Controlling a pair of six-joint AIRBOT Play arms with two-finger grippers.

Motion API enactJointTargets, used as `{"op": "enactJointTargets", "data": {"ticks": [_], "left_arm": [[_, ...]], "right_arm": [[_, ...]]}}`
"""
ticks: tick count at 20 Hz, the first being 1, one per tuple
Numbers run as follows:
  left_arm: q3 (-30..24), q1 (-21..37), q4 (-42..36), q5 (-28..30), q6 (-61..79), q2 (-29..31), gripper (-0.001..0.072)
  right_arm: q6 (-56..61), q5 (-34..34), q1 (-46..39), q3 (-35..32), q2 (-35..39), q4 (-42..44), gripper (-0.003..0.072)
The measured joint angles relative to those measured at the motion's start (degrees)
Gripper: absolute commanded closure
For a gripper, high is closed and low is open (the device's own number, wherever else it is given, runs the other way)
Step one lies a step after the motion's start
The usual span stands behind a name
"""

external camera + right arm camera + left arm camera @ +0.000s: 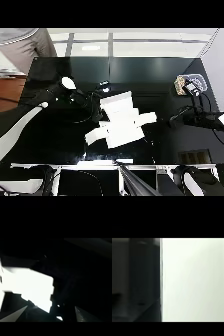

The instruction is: Fold the box and place the chain.

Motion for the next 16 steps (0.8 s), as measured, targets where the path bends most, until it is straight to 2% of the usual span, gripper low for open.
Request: {"op": "enactJointTargets", "data": {"ticks": [5,10,16], "left_arm": [[-2.05,-3.82,2.99,8.26,18.27,2.19,0.068],[-2.49,-4.72,4.04,10.84,24.33,-0.2,0.0681],[-2.58,-4.9,5.33,12.52,25.49,-1.27,0.0682]], "right_arm": [[-9.66,3.89,3.45,-0.46,0.0,-1.18,0.0012],[-22.32,-1.4,11.58,-3.98,-0.92,3.87,0.0012],[-28.87,-6.71,20.37,-6.25,-5.22,5.84,0.0012]]}}
